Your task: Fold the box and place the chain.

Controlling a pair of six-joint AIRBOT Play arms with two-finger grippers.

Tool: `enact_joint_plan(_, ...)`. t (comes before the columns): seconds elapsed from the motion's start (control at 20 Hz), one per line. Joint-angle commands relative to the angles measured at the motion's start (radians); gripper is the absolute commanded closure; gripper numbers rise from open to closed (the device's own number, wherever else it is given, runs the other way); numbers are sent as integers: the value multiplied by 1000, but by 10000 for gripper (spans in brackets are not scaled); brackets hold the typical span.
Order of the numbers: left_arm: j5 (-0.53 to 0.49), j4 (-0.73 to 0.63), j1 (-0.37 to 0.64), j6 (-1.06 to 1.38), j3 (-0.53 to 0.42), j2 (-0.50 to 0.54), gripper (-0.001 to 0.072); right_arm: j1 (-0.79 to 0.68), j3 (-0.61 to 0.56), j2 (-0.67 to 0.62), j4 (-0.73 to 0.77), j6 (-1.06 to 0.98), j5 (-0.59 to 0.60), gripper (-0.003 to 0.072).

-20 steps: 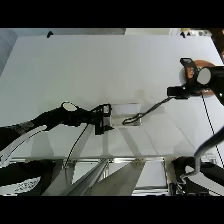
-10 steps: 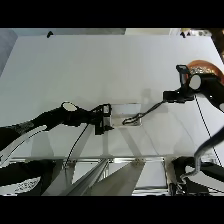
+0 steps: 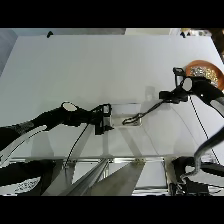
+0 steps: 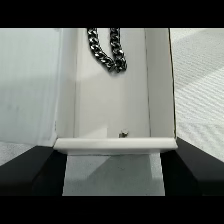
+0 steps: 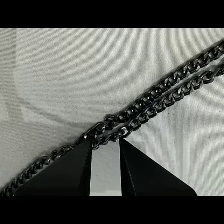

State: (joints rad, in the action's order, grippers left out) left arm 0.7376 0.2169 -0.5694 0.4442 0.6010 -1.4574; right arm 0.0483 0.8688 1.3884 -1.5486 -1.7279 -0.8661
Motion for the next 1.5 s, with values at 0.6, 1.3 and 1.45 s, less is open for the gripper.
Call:
enact_joint_plan(0.6,0,0,0,0,0,0,575,0,0,13,1,-18,-40,646)
enact_joint_plan(1.3,0,0,0,0,0,0,575,331,0,-377,-126,80,-340,668)
enact_joint_plan(1.45,0,0,0,0,0,0,575,486,0,-484,-117,-1,-362,668)
